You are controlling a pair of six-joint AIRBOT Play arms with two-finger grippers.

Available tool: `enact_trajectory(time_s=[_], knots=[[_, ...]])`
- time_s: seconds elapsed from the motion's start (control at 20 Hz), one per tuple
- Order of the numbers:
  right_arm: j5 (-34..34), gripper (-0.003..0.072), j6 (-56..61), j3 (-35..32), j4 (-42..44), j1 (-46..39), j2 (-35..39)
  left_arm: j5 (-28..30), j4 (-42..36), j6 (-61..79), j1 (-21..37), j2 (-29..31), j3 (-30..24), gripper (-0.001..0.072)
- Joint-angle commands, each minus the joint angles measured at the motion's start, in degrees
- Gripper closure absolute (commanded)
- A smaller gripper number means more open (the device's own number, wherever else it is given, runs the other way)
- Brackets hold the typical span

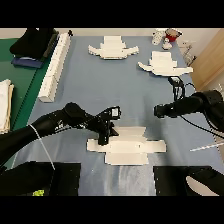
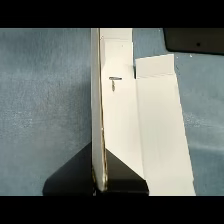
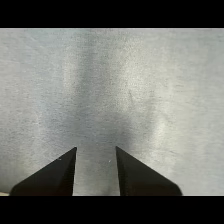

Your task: Fold the box.

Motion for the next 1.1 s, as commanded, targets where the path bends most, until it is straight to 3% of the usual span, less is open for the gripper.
enact_trajectory(time_s=[0.0, 0.6, 0.65, 0.75, 1.05], knots=[[0.0, 0.0320, 0.0, 0.0, 1.2, 0.0, 0.0, -1.0, 0.3, -0.4, 0.0, -1.1, -0.1, 0.0696], [-4.1, 0.0321, 0.0, 0.0, 4.4, 0.0, 0.0, -4.0, 0.3, -2.6, -0.1, -1.3, -0.4, 0.0697], [-5.3, 0.0354, 0.0, 0.0, 4.7, 0.0, 0.0, -4.0, 0.3, -3.9, -0.1, -1.2, -0.4, 0.0697], [-9.1, 0.0686, 0.0, 0.0, 4.9, 0.1, 0.1, -3.8, 0.3, -3.8, -0.1, -1.2, -0.4, 0.0697], [-25.4, 0.0684, 0.0, 0.0, 6.0, 1.6, 3.2, -3.8, 0.3, -3.8, -0.1, -1.3, -0.4, 0.0697]])
